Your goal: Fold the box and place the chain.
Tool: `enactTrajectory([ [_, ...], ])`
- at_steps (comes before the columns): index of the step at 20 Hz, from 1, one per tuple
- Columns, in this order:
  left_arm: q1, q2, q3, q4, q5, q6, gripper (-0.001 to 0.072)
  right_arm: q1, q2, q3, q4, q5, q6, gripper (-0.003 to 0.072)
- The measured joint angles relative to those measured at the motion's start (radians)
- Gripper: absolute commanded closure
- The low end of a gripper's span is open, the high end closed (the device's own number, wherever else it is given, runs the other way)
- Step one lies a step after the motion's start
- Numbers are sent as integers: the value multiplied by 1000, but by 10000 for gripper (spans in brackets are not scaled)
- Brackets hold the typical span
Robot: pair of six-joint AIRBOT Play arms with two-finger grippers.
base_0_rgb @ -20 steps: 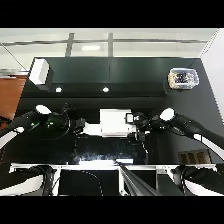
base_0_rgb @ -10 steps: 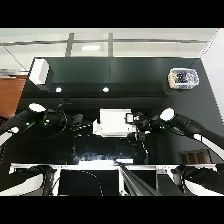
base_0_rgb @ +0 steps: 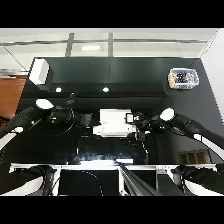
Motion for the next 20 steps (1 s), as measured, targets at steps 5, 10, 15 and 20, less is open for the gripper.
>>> enactTrajectory([
  [5,-32,0,17,1,27,-4,77,0,0,0,0,0,0,319],
  [10,-43,0,21,2,34,-21,88,0,0,0,0,-1,0,319],
  [15,-74,0,30,14,40,-44,94,0,0,0,0,-3,0,318],
  [20,-143,0,74,135,59,-160,212,0,0,0,0,-3,0,319],
])
